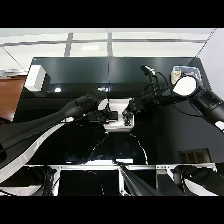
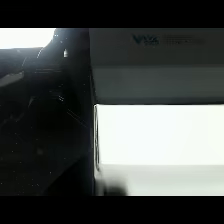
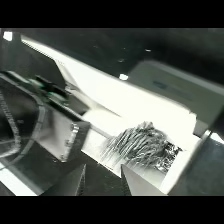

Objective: Fold the box and place the chain.

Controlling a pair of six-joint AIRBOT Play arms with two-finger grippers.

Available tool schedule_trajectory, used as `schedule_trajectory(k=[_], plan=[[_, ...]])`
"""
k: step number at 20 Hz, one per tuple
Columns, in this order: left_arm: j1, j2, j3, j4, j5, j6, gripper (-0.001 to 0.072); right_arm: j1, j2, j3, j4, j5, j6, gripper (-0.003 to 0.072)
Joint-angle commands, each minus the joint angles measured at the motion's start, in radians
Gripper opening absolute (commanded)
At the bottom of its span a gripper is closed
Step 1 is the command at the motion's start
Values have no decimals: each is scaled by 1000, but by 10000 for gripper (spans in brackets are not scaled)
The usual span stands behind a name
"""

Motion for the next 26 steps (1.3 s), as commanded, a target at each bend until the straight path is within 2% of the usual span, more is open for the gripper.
schedule_trajectory(k=[1, 7, 8, 9, 10, 11, 14, 17, 18, 20, 21, 22, 23, 25, 26], plan=[[0, 0, 1, 0, 5, 2, 21, -40, -2, -3, -50, 24, 0, 266], [0, 0, 1, -1, 8, 25, 22, -137, 48, 3, -66, 148, -15, 266], [0, 1, 6, -10, -6, 24, 40, -137, 50, 3, -66, 153, -16, 266], [-1, 3, 17, -19, -29, 24, 222, -137, 50, 3, -66, 158, -16, 266], [-7, 11, 27, -13, -50, 24, 488, -137, 50, 3, -66, 163, -16, 266], [-14, 30, 37, 15, -67, 25, 640, -137, 50, 3, -67, 165, -16, 266], [-47, 146, 44, 134, -134, 74, 642, -137, 50, 3, -67, 165, -19, 266], [-77, 319, -15, 364, -241, 154, 641, -137, 50, 3, -74, 159, -19, 266], [-44, 375, -58, 383, -266, 204, 642, -137, 50, 3, -88, 148, -18, 266], [97, 467, -159, 341, -279, 266, 642, -137, 50, 3, -123, 126, -18, 266], [185, 505, -214, 290, -254, 288, 642, -137, 50, 3, -127, 123, -18, 266], [286, 540, -277, 183, -187, 345, 641, -137, 50, 3, -126, 119, -17, 265], [379, 563, -340, 3, -95, 413, 641, -137, 50, 2, -126, 116, -16, 265], [514, 566, -484, -544, 76, 843, 642, -137, 50, 2, -125, 113, -14, 265], [536, 557, -539, -742, 109, 1092, 642, -137, 50, 2, -123, 113, -14, 265]])
